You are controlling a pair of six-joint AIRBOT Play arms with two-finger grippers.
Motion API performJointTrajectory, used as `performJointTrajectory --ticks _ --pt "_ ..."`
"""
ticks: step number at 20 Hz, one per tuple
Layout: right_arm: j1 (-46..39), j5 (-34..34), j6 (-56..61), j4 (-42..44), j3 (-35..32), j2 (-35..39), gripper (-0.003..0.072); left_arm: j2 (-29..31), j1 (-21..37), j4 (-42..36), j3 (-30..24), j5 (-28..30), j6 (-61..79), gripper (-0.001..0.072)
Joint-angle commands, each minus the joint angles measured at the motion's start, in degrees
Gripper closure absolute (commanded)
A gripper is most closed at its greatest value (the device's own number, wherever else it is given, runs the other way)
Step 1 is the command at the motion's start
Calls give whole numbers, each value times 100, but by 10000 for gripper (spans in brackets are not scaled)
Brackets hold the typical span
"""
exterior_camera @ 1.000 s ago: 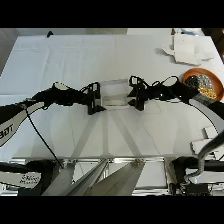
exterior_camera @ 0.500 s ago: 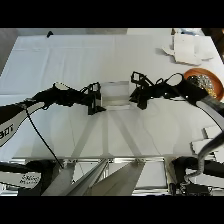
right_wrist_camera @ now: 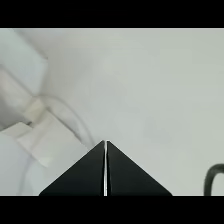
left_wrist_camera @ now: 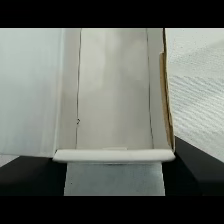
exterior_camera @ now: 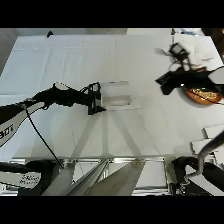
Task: Fold the box and place the chain.
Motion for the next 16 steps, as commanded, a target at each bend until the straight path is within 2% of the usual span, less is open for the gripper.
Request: performJointTrajectory --ticks 1,4,9,13,16 --pt "-881 424 1263 -120 -2 -101 675 2 2 0 2 4 -2 554" --pt "-946 671 1650 -76 -2 -907 676 2 2 0 2 4 -2 554" --pt "-428 898 1834 72 -2 -2267 676 4 2 0 2 4 -2 554" --pt "-155 918 1668 640 -2 -2793 677 4 2 2 2 4 0 554" --pt "-2 925 1628 754 -2 -3003 678 2 2 0 2 4 -2 554"
